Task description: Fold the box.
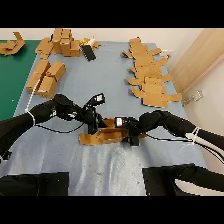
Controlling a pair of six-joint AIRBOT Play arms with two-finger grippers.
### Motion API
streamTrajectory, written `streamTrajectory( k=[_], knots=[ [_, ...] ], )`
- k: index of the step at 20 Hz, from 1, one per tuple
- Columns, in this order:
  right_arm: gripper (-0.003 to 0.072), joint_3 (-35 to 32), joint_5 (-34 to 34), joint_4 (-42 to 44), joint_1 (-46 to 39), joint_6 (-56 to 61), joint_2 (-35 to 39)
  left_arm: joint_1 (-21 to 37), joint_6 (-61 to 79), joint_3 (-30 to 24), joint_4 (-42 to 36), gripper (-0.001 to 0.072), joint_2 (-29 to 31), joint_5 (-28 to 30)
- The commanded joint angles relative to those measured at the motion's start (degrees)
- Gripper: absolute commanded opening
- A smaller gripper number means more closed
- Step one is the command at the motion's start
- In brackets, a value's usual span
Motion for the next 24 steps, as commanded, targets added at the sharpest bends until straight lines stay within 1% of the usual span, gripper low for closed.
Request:
streamTrajectory(
  k=[1,11,17,18,19,22,24],
  knots=[
    [0.0423,-0.02,0.26,0.39,0.07,0.09,0.04,0.0,0.0,-0.02,0.0,0.0013,-0.02,0.02],
    [0.0424,-0.02,0.26,1.14,0.07,0.13,0.04,0.0,-0.13,-0.02,0.02,0.0013,-0.02,-0.07],
    [0.0424,-0.02,0.26,2.4,0.07,0.13,0.04,0.13,-4.35,-0.02,0.02,0.0019,-0.02,0.04],
    [0.0424,-0.02,0.26,2.43,0.07,0.13,0.04,0.24,-4.52,0.0,-0.02,0.0252,-0.02,0.22],
    [0.0424,-0.02,0.26,2.45,0.07,0.13,0.04,0.28,-4.76,0.0,-0.02,0.0428,0.0,0.39],
    [0.0424,-0.04,0.26,2.43,0.07,0.13,0.04,1.09,-5.05,0.0,0.04,0.0429,0.26,0.46],
    [0.0424,-0.04,0.28,2.43,0.07,0.13,0.04,2.43,-5.05,0.0,0.28,0.043,1.81,0.37]
  ],
)
